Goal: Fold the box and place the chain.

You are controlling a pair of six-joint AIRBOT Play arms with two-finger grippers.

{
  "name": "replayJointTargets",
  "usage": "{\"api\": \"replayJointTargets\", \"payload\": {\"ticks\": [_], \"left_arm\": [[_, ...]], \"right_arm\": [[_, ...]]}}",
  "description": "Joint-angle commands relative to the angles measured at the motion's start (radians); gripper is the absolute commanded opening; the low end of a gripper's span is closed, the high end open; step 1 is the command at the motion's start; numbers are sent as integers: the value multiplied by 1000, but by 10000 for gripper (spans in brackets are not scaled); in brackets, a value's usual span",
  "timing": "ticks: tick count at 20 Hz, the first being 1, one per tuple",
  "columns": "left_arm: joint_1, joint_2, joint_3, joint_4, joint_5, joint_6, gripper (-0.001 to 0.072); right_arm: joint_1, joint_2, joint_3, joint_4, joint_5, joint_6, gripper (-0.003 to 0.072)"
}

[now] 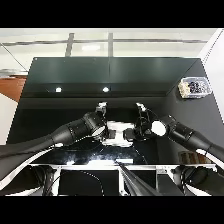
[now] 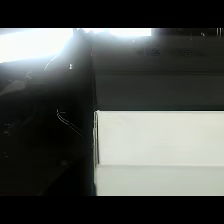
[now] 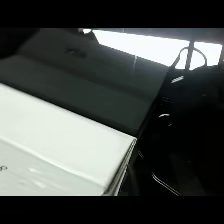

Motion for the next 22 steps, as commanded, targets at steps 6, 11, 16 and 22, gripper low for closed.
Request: {"api": "replayJointTargets", "payload": {"ticks": [6,11,16,22], "left_arm": [[1,0,0,0,0,1,32],[1,0,0,0,0,1,32],[1,0,0,0,0,1,32],[1,0,0,0,0,1,32]], "right_arm": [[129,0,98,-333,140,375,298],[156,-16,103,-330,149,421,298],[156,-50,103,-311,149,423,238],[156,-77,103,-304,143,423,237]]}}
